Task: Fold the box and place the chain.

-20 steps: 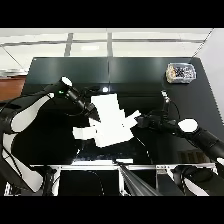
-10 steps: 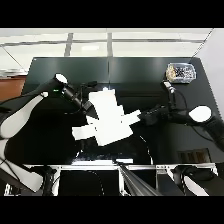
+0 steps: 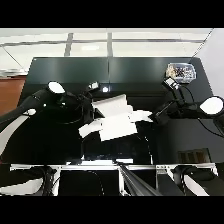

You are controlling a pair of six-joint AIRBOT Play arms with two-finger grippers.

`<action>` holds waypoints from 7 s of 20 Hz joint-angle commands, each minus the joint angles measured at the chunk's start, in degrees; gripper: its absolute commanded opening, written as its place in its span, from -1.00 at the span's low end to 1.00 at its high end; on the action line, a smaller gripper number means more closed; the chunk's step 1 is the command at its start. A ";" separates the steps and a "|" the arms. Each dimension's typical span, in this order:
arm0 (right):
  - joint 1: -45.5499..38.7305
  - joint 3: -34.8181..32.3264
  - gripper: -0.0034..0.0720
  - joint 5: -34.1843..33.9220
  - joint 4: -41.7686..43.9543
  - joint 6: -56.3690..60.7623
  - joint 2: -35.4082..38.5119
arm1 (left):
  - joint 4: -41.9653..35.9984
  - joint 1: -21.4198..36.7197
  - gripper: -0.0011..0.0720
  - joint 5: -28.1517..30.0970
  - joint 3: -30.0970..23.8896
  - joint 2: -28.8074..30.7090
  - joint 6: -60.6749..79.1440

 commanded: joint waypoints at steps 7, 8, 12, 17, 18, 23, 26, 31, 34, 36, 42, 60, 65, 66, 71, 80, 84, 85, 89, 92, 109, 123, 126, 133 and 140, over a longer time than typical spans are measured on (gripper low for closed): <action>9.11 -5.44 0.98 -2.51 2.51 -18.71 -0.87 | 5.11 -5.35 -0.90 7.39 -0.79 -3.28 10.62; 10.51 -6.14 0.98 -3.43 2.47 -19.67 -0.96 | 5.31 -5.35 -0.90 7.17 -0.79 -3.30 10.62; 16.70 -7.69 0.98 -4.55 2.49 -26.29 -1.29 | 6.56 -5.35 -0.90 10.16 -0.81 -3.74 10.62; 20.20 -7.74 0.98 -5.25 2.49 -26.62 -4.20 | 6.45 -5.35 -0.90 10.43 -0.81 -5.22 10.62; 20.81 -7.74 0.98 -5.57 2.49 -27.58 -4.46 | 6.36 -5.38 -0.90 10.19 -0.79 -5.46 10.62; 25.07 -7.74 0.97 -6.67 1.84 -32.44 -6.67 | 6.38 -5.35 -0.90 8.98 -0.68 -5.46 10.64; 29.09 -7.74 0.97 -14.62 2.23 -33.42 -9.18 | 6.38 -5.35 -0.90 9.01 -0.68 -5.46 10.62; 30.60 -7.74 0.97 -16.09 2.56 -33.42 -10.14 | 6.38 -5.35 -0.90 8.98 -0.68 -5.46 10.62; 30.60 -7.74 0.97 -15.63 2.60 -33.42 -10.49 | 6.38 -5.35 -0.90 9.01 -0.68 -5.46 10.62; 30.60 -7.74 0.97 -15.63 2.69 -33.42 -11.61 | 6.36 -5.35 -0.90 8.98 -0.68 -5.46 10.62; 30.47 -7.67 0.97 -22.12 2.49 -30.86 -12.09 | 6.36 -5.35 -0.90 8.96 -0.68 -5.46 10.62; 16.35 -5.53 0.97 -11.91 28.48 -50.14 -12.79 | 6.36 -5.35 -0.90 7.87 -0.68 -5.46 10.62; 17.64 -5.53 0.97 -12.07 27.67 -54.25 -18.53 | 6.36 -5.35 -0.90 7.87 -0.68 -5.46 10.60; 17.64 -5.51 0.97 -12.22 25.11 -54.93 -19.02 | 6.36 -5.35 -0.90 7.87 -0.68 -5.46 10.62; 17.66 -5.51 0.97 -12.24 22.49 -55.91 -19.56 | 6.36 -5.35 -0.90 7.89 -0.68 -5.46 10.60; 18.40 -5.46 0.97 -13.27 24.44 -56.76 -21.57 | 6.36 -5.38 -0.90 7.89 -0.68 -5.46 10.60; 18.47 -4.50 0.97 -13.68 23.50 -54.23 -22.45 | 6.05 -5.49 -0.90 7.87 -0.68 -5.46 10.60; 18.78 -4.24 0.97 -13.70 22.80 -53.48 -22.71 | 5.95 -5.51 -0.90 7.87 -0.68 -5.46 10.60; 20.26 -4.20 0.97 -14.56 20.39 -52.37 -22.86 | 5.95 -5.51 -0.90 7.91 -0.68 -5.46 10.62; 20.48 -4.20 0.97 -15.08 20.28 -51.93 -22.86 | 5.95 -5.51 -0.90 7.89 -0.68 -5.46 10.60; 20.48 -4.20 0.35 -15.23 20.31 -51.80 -22.86 | 19.78 2.73 0.72 -6.36 9.33 4.87 -19.74; 20.48 -4.20 -0.57 -15.23 20.33 -51.78 -22.86 | -13.25 -2.40 -0.90 12.85 -4.66 6.58 -28.83; 20.48 -4.20 -0.57 -15.23 20.33 -51.78 -22.86 | -5.49 -2.58 -0.91 18.45 -4.66 5.25 -29.27; 20.48 -4.20 -0.58 -16.09 20.50 -51.10 -22.86 | 1.55 -2.60 -0.91 11.26 -4.61 -1.88 -34.73; 20.48 -4.20 -0.57 -16.04 20.50 -51.10 -22.86 | 3.65 4.02 -0.91 7.28 -0.92 12.70 -34.86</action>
